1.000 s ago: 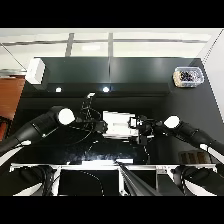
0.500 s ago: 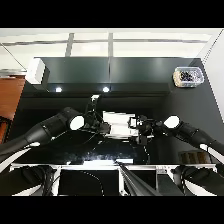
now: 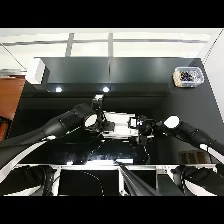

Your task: Fold the box and place the chain.

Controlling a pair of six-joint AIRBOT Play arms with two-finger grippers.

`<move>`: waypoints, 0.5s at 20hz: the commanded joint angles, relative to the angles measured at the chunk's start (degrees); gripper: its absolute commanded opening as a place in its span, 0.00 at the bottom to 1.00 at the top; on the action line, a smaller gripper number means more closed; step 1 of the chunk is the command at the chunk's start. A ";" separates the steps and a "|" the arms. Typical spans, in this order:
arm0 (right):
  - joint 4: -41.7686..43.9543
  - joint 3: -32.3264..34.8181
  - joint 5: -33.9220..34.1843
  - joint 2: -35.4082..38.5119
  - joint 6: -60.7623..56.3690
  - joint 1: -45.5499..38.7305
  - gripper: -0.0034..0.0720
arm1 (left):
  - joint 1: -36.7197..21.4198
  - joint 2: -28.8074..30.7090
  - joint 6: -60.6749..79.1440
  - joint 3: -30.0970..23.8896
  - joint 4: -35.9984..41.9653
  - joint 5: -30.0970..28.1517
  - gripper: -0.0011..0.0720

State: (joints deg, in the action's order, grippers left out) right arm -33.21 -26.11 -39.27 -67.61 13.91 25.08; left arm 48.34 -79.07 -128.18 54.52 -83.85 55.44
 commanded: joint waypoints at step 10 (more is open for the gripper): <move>0.00 0.02 -0.04 -0.02 0.00 0.04 0.76 | 1.97 -6.51 -2.60 5.27 -0.96 4.42 0.48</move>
State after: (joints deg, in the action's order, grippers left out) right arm -33.21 -26.11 -39.29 -67.61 13.91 25.10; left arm 49.87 -84.77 -130.48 59.35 -84.60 59.31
